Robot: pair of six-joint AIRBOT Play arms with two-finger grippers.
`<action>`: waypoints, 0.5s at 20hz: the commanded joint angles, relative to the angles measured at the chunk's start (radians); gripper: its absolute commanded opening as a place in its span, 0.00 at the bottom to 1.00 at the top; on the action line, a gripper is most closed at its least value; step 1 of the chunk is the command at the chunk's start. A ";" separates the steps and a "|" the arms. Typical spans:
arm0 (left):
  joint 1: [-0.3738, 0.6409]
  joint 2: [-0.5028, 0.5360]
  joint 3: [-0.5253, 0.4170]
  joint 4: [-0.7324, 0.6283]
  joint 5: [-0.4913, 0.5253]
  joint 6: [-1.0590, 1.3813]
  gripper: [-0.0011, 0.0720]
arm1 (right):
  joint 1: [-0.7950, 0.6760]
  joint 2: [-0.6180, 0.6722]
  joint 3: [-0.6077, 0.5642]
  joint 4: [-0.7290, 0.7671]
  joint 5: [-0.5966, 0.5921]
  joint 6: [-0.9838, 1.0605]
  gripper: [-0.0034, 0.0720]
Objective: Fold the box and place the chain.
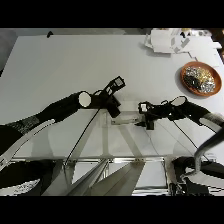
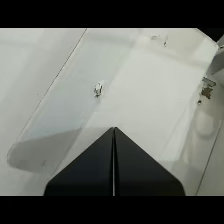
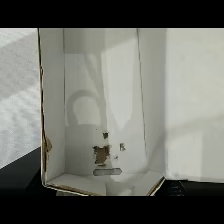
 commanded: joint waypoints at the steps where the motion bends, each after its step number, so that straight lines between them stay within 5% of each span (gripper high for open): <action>1: -0.001 0.058 0.000 0.069 -0.073 -0.029 0.02 | 0.000 0.000 0.000 -0.002 0.000 -0.001 0.59; 5: -0.001 0.164 0.000 0.264 -0.270 -0.112 0.02 | 0.000 0.000 0.000 -0.002 0.000 -0.001 0.59; 10: -0.004 0.163 0.000 0.313 -0.476 -0.071 0.02 | 0.000 0.000 0.000 -0.002 0.000 -0.001 0.59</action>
